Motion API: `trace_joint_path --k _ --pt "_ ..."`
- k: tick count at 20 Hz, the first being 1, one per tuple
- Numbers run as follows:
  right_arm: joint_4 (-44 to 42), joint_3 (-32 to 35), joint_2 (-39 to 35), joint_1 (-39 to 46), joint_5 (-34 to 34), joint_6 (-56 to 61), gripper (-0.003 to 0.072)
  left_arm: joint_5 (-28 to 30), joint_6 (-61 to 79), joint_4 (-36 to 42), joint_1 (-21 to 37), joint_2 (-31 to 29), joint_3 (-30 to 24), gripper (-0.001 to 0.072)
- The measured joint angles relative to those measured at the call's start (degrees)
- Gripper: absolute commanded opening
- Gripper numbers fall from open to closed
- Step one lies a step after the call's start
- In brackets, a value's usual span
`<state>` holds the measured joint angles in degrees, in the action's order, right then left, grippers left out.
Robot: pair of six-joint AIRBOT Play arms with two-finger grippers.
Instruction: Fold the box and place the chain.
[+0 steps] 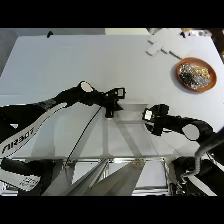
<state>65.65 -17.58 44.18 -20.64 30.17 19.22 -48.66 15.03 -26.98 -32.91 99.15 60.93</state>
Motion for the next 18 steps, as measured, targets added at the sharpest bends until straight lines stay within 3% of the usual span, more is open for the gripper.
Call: trace_joint_path --k 9,18 --pt "-16.2 -0.1 1.6 6.0 2.0 -21.9 0.0684 0.0 0.0 0.0 0.0 0.0 0.0 0.001" --pt "-19.6 -0.1 2.0 8.9 1.7 -27.3 0.0684 0.0 0.0 0.0 0.0 0.0 0.0 0.001"
